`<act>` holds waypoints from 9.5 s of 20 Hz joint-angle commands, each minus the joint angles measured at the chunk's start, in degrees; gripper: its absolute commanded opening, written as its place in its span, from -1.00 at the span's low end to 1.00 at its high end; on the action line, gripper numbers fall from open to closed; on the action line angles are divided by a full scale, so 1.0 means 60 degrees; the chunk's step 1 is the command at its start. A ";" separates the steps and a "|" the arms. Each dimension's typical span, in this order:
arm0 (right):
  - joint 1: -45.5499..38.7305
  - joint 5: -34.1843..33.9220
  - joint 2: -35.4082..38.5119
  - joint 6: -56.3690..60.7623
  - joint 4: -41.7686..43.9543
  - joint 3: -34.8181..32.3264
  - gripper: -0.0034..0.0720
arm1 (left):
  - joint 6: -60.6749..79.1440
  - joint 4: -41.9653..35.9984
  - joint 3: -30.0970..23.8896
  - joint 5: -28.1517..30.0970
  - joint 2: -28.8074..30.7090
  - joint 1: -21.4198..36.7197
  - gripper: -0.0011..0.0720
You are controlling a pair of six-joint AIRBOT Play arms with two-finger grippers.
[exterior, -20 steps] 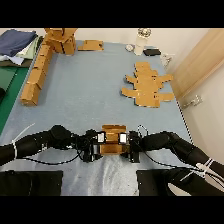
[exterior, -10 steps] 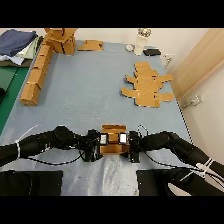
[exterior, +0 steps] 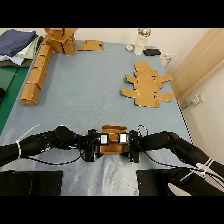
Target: Fold the box.
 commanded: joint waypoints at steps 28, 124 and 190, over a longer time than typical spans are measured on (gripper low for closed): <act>0.0011 -0.0215 0.0018 0.0000 0.0011 0.0084 1.00 | 0.0000 -0.0007 0.0007 0.0011 -0.0004 0.0022 0.67; -0.1067 -0.5322 -0.1526 1.6425 -0.6765 0.5719 -0.91 | -0.1166 -0.0004 -0.0142 0.1541 0.0342 0.0025 0.67; -0.1060 -0.3424 -0.1184 1.4404 -0.3206 0.3231 -0.91 | -0.0685 -0.0015 -0.0120 0.0262 0.0153 0.0011 0.69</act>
